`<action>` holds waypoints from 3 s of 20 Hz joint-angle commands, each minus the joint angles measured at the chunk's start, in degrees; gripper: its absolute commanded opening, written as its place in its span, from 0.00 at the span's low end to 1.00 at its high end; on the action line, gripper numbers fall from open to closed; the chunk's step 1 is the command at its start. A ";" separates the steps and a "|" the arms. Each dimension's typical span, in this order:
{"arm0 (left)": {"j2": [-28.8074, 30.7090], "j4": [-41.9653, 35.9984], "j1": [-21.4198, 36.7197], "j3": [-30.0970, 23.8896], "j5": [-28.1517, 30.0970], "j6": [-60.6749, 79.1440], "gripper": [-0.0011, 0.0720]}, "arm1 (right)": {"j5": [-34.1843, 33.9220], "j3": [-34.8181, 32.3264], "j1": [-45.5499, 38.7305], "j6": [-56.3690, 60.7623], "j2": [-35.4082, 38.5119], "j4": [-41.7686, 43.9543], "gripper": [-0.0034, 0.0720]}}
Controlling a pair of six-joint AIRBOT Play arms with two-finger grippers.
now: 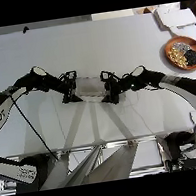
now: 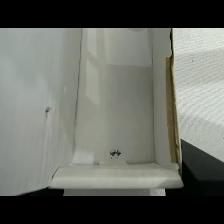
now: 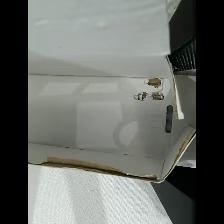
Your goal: Fold the box and place the chain.
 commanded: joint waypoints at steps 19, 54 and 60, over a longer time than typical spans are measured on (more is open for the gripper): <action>0.02 -0.55 -0.02 -0.02 -0.02 -0.42 0.45 | -1.62 -0.02 0.04 -0.17 0.50 -5.51 0.92; 0.35 -0.57 -0.11 -0.02 7.65 -2.97 0.45 | -2.23 0.07 -6.16 18.99 7.39 25.77 0.05; 0.35 -0.57 -0.11 -0.02 7.63 -2.97 0.45 | -24.76 2.38 -1.92 16.28 4.68 31.98 0.05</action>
